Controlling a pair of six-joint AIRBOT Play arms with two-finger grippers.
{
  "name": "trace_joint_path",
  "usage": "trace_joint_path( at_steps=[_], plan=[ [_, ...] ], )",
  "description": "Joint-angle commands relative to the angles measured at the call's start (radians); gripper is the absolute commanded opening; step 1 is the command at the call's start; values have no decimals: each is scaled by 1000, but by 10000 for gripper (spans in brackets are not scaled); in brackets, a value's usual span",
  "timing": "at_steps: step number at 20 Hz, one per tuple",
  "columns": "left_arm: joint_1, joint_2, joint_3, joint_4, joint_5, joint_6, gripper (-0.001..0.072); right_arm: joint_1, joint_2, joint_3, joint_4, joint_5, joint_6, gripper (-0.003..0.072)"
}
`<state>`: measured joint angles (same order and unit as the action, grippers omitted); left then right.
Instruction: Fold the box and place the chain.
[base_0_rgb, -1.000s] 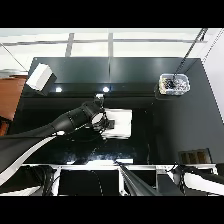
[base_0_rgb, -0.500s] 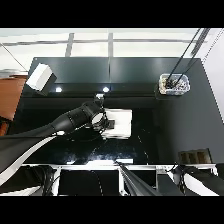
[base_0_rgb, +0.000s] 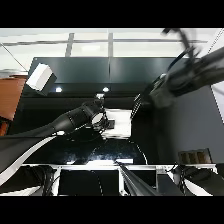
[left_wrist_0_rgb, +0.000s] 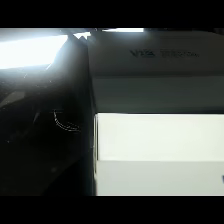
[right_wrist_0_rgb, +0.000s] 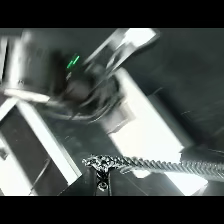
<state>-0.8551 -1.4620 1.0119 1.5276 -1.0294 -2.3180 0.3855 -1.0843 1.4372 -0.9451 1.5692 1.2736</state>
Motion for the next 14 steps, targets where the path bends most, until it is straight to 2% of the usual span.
trace_joint_path(
  at_steps=[1,4,6,14],
  plan=[
    [0,-1,0,0,0,0,30,55,1,-145,-10,-97,-13,30],
    [0,-1,0,1,0,0,30,51,1,-158,-16,-54,-5,29],
    [0,-1,0,0,4,-1,30,53,1,-182,50,-38,-6,29],
    [0,-1,0,0,4,-1,30,132,-27,-418,82,-333,-6,29]
  ],
)
